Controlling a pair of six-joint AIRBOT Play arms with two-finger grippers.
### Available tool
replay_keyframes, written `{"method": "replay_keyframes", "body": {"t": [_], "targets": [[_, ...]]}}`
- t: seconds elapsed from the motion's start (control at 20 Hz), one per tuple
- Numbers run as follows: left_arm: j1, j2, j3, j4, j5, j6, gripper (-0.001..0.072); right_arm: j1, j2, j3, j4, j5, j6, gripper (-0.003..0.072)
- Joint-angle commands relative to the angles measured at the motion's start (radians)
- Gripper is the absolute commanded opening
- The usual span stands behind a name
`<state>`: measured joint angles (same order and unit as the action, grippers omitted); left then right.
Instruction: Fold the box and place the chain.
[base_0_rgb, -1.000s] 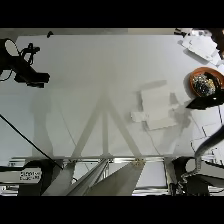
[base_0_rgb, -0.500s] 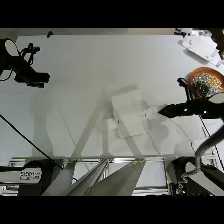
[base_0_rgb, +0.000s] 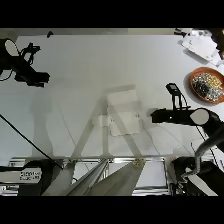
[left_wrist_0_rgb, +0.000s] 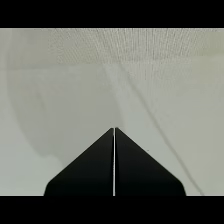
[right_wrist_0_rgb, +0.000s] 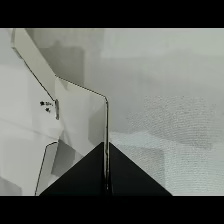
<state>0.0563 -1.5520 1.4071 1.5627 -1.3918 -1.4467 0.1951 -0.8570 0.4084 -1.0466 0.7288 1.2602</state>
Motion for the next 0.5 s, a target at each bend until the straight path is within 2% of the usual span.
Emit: {"method": "replay_keyframes", "body": {"t": [0.0, 0.15, 0.25, 0.45], "targets": [[0.001, -0.001, 0.0, 0.0, 0.003, 0.003, 0.0012, 0.123, 0.013, -0.01, -0.198, -0.117, 0.313, 0.0007], [0.001, -0.002, 0.0, -0.055, 0.096, 0.003, 0.0013, 0.137, 0.013, -0.01, -0.327, -0.117, 0.481, 0.0007], [0.001, -0.004, 0.0, -0.184, 0.115, 0.049, 0.0013, 0.137, 0.013, -0.01, -0.345, -0.116, 0.499, 0.0007], [0.0, -0.004, 0.0, -0.629, -0.028, 0.475, 0.0012, 0.137, 0.013, -0.01, -0.345, -0.116, 0.498, 0.0008]]}}
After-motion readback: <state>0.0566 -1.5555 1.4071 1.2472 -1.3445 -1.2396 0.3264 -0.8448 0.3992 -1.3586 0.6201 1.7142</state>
